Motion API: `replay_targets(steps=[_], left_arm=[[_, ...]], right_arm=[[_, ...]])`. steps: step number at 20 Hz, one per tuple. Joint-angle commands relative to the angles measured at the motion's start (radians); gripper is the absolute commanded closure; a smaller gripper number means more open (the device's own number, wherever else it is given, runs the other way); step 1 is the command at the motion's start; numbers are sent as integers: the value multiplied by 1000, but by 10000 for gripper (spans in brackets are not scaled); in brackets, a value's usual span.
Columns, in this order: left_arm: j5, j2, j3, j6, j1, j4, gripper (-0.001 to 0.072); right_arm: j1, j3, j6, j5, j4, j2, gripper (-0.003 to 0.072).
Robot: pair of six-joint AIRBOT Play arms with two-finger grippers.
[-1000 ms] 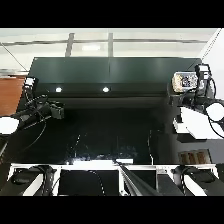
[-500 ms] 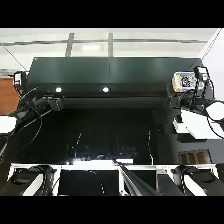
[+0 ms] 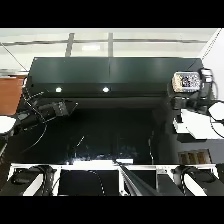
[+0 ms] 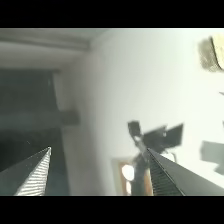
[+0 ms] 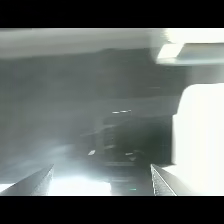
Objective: Fold the box and place the chain.
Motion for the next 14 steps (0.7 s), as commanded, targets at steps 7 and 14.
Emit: replay_targets(steps=[7,14], left_arm=[[-39,0,0,-19,0,-8,-4],[12,0,0,-8,-1,-8,-4]], right_arm=[[-791,61,238,-79,-164,-56,-34],[-1070,467,-429,272,348,-554,-34]])
